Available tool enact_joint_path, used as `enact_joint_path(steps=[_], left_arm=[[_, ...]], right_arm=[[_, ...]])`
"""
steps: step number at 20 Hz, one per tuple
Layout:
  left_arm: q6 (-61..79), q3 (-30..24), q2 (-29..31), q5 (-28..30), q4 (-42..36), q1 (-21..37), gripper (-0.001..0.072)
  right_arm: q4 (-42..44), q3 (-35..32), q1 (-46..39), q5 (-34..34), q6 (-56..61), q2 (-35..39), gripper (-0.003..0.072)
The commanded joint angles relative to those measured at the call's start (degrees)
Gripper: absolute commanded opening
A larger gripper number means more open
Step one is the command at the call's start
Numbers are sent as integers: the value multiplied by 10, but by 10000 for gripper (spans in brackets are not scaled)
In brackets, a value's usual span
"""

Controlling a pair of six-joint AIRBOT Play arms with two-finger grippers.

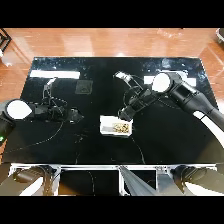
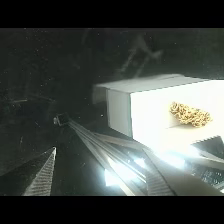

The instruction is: Fold the box and place the chain.

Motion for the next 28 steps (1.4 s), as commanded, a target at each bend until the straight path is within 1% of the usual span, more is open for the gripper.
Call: enact_joint_path(steps=[1,4,9,12,17,18,19,20,21,22,23,25,28], left_arm=[[0,0,0,-1,0,1,635],[0,0,0,-1,0,1,636],[0,0,0,4,5,2,635],[0,0,0,3,5,3,635],[0,0,0,0,4,10,635],[0,0,0,0,4,11,635],[0,0,0,-1,4,12,635],[0,0,0,-1,4,13,635],[0,0,0,-1,4,14,635],[0,0,0,-1,4,14,636],[0,0,0,-1,4,14,636],[0,0,0,-1,4,14,635],[0,0,0,-1,4,14,635]], right_arm=[[1,0,7,42,-45,-1,711],[-12,2,31,44,-55,1,710],[-112,2,91,27,-54,3,709],[-115,2,95,7,-52,3,709],[-116,2,96,7,-52,3,701],[-116,2,96,7,-53,3,624],[-115,2,96,9,-54,3,566],[-115,2,96,10,-55,3,566],[-115,2,96,11,-55,3,531],[-115,2,96,14,-55,3,458],[-115,2,96,16,-55,3,458],[-116,2,96,21,-55,3,356],[-116,2,96,22,-55,3,355]])
